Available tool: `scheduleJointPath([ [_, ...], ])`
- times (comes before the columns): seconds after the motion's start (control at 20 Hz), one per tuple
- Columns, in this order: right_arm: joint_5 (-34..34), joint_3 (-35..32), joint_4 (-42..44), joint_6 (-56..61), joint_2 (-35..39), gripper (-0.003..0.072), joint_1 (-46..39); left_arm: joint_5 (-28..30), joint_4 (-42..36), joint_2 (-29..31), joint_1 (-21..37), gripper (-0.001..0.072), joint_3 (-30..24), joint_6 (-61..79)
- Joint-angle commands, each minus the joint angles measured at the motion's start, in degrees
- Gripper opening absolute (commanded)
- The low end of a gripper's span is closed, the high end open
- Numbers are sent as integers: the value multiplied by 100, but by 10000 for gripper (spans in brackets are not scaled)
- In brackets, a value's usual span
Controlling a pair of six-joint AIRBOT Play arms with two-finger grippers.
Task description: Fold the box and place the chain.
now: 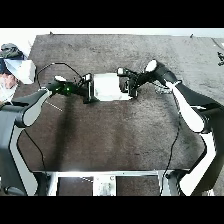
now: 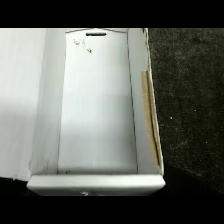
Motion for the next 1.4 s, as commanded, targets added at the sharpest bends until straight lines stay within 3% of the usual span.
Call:
scheduleJointPath([
  [0.0, 55, 7, -256, 960, 306, 4, -232, 7, 4, -2, 2, 323, -2, 2],
  [0.2, 114, 7, -208, 3217, 439, -9, -785, 4, 4, -2, 2, 323, -2, 2],
  [0.45, 577, 4, 737, 4505, 437, -12, -1384, 4, 4, -2, 2, 323, -2, 2],
  [0.65, 522, -282, 737, 4841, 334, -12, -1388, 2, 4, -2, 2, 323, -2, 2],
  [0.85, 52, -872, 802, 4962, 129, -12, -1390, -9, 4, -2, 2, 324, -2, 2],
  [1.0, -107, -1139, 1370, 4916, 35, -12, -1346, -17, 4, -2, 2, 323, -2, 4],
  [1.35, 289, -1139, 2450, 4577, -223, -11, -883, -17, 4, -2, 2, 323, -2, 4],
])
